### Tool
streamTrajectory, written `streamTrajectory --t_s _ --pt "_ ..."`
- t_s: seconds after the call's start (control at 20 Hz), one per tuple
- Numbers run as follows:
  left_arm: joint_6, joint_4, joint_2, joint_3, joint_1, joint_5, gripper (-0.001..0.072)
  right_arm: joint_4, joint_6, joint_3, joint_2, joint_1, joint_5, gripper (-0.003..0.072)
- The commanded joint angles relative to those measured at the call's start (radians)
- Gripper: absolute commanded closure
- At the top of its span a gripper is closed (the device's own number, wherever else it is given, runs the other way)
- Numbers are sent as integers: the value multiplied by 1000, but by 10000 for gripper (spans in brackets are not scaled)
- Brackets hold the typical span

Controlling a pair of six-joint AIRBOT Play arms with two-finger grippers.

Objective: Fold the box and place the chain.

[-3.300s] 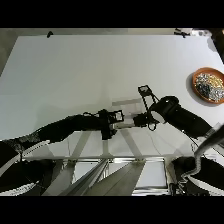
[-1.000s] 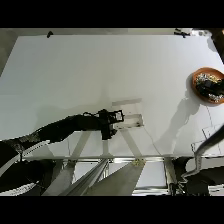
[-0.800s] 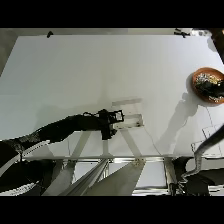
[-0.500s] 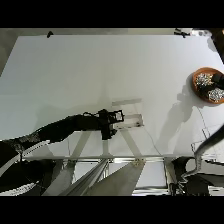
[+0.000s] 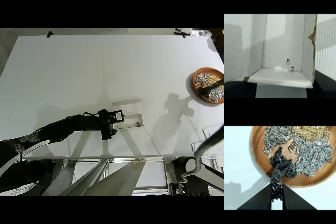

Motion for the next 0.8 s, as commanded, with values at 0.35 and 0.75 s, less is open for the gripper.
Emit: streamTrajectory --t_s 0.35,0.75 --pt "0 0 0 0 0 0 452 190 -48 0 330 0 216 673" --pt "0 0 0 0 0 0 452 331 -72 -35 507 2 340 673"
